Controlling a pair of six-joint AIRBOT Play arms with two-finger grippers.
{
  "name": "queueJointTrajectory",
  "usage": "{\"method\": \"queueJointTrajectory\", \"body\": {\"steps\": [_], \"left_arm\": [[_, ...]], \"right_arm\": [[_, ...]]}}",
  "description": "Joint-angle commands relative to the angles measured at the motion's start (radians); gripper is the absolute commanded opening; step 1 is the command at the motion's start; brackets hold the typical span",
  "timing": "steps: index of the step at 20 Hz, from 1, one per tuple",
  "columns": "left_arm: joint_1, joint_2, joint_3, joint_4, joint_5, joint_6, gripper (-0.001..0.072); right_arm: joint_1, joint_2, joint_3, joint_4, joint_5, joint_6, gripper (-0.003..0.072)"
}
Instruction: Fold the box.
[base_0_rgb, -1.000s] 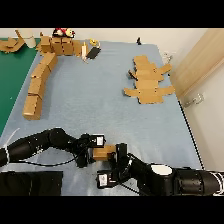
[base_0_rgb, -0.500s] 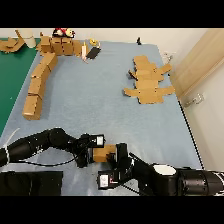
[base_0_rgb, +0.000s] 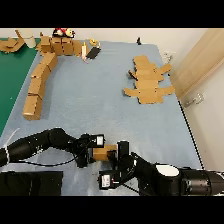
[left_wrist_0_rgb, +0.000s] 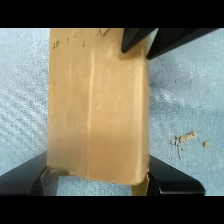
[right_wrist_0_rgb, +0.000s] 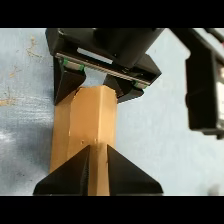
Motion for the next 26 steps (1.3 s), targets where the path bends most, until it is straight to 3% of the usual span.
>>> {"method": "queueJointTrajectory", "body": {"steps": [1, 5, 7, 20, 26], "left_arm": [[-0.001, -0.001, 0.001, 0.000, 0.000, 0.000, 0.0369], [-0.001, -0.001, 0.001, 0.000, 0.000, 0.000, 0.0369], [-0.001, 0.000, 0.001, 0.000, 0.000, 0.000, 0.0369], [-0.001, -0.001, 0.001, 0.000, 0.000, 0.000, 0.0369], [-0.001, 0.000, 0.001, 0.000, 0.000, 0.000, 0.0369]], "right_arm": [[-0.001, 0.001, 0.003, -0.043, -0.009, 0.001, 0.0159], [0.000, 0.001, 0.003, -0.043, -0.019, 0.001, 0.0155], [0.000, 0.001, 0.003, -0.036, -0.025, 0.001, 0.0032], [0.000, -0.048, 0.003, 0.128, -0.006, 0.000, 0.0032], [0.000, 0.052, 0.005, 0.169, -0.035, 0.079, 0.0032]]}}
